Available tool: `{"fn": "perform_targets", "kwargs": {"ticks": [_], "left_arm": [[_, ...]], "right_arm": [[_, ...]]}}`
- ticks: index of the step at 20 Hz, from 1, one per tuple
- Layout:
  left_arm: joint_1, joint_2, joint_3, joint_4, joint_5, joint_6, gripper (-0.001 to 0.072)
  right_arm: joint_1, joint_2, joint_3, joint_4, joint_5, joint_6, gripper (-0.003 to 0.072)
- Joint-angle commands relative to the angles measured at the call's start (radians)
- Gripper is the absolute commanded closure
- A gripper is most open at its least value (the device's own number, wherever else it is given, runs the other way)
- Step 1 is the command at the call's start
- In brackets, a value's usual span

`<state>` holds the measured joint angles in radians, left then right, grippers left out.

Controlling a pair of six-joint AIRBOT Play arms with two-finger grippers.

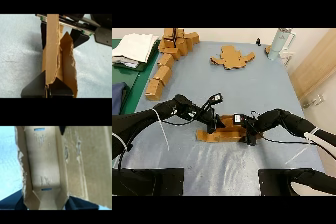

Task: Fold the box.

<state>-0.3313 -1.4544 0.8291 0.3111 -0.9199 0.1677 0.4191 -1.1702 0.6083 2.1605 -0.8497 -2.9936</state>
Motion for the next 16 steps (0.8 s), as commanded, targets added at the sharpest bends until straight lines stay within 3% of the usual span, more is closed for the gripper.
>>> {"fn": "perform_targets", "kwargs": {"ticks": [1,16], "left_arm": [[0.0,0.0,0.0,0.0,0.001,0.0,0.0696],[0.0,0.0,0.0,0.0,0.001,0.0,0.0697]], "right_arm": [[0.001,-0.003,-0.004,-0.001,0.004,0.0,0.0181],[0.001,-0.002,-0.003,0.002,0.003,0.0,0.0168]]}}
